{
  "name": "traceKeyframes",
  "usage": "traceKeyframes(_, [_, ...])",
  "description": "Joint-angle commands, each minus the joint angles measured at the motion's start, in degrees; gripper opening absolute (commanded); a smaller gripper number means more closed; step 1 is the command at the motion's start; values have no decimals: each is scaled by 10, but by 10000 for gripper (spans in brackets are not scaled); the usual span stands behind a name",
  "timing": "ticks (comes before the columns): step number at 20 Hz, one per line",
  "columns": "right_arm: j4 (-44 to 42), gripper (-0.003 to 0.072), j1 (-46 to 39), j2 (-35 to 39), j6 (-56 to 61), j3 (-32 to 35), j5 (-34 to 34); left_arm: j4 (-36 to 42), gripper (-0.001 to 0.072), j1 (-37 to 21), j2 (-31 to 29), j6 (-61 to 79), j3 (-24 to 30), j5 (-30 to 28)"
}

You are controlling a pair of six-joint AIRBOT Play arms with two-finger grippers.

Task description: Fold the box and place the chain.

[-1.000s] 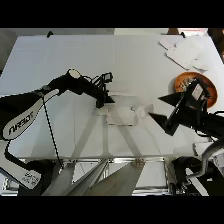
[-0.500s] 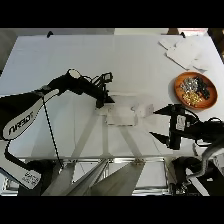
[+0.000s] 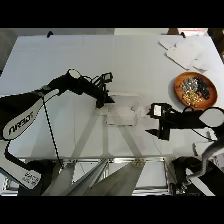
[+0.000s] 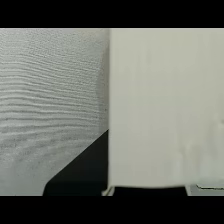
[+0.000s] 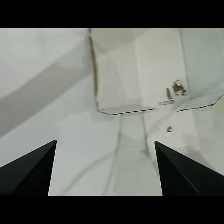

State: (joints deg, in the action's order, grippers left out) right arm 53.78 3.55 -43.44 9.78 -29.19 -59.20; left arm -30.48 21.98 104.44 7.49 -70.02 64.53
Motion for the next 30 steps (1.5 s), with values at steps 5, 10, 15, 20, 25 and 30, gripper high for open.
traceKeyframes(5, [-129, 692, 0, -94, -222, 60, 202, 0, 6, 0, 0, 0, 0, 0])
traceKeyframes(10, [-162, 692, 0, -148, -255, 71, 244, 0, 6, 0, 0, 0, 0, 0])
traceKeyframes(15, [-176, 692, 0, -185, -271, 71, 220, 0, 6, 0, 0, 0, 0, 0])
traceKeyframes(20, [-243, 692, 0, -197, -300, 71, 201, 0, 6, 0, 0, 0, 0, 0])
traceKeyframes(25, [-264, 692, 15, -197, -293, 86, 199, 0, 6, 0, 0, 0, 0, 0])
traceKeyframes(30, [-289, 692, 15, -196, -207, 87, 269, 0, 6, 0, 0, 0, 0, 0])
